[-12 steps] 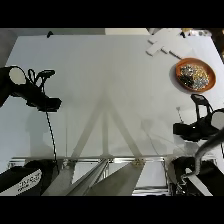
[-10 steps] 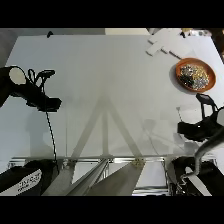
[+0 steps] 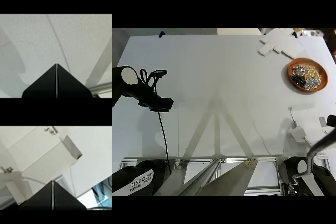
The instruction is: Fold the box and place the chain.
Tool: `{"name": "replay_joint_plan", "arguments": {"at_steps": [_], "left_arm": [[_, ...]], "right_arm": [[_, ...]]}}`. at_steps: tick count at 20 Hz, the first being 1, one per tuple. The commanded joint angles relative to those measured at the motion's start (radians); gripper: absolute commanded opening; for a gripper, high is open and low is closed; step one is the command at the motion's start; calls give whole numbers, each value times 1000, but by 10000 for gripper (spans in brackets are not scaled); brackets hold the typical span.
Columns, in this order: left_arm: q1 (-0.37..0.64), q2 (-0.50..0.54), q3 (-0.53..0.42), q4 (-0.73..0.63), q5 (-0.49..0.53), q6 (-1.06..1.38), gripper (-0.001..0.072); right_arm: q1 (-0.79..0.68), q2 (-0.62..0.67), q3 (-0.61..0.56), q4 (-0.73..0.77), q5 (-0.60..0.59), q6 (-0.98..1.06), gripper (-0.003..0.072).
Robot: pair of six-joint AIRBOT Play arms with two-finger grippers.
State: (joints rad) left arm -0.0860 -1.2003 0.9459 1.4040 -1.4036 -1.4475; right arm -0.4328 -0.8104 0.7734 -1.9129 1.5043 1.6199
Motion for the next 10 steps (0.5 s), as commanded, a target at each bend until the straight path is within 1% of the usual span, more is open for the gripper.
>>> {"name": "replay_joint_plan", "arguments": {"at_steps": [1, 2, 3, 4, 7, 9, 10], "left_arm": [[0, 1, 0, -1, 0, 0, 12], [0, 1, 0, -1, 0, 0, 12], [0, 1, 0, -1, 0, 0, 12], [0, 1, 0, -1, 0, 0, 12], [0, 1, 0, -1, 0, 0, 12], [0, 1, 0, -1, 0, 0, 12], [0, 1, 0, 0, 0, 0, 12]], "right_arm": [[-104, -207, 116, -61, -23, -83, 19], [-128, -255, 175, -51, -27, -117, 172], [-157, -302, 243, -44, -39, -128, 521], [-191, -346, 307, -27, -48, -132, 587], [-317, -482, 480, 61, -48, -220, 584], [-394, -553, 531, 114, -58, -306, 572], [-422, -581, 534, 116, -66, -354, 561]]}}
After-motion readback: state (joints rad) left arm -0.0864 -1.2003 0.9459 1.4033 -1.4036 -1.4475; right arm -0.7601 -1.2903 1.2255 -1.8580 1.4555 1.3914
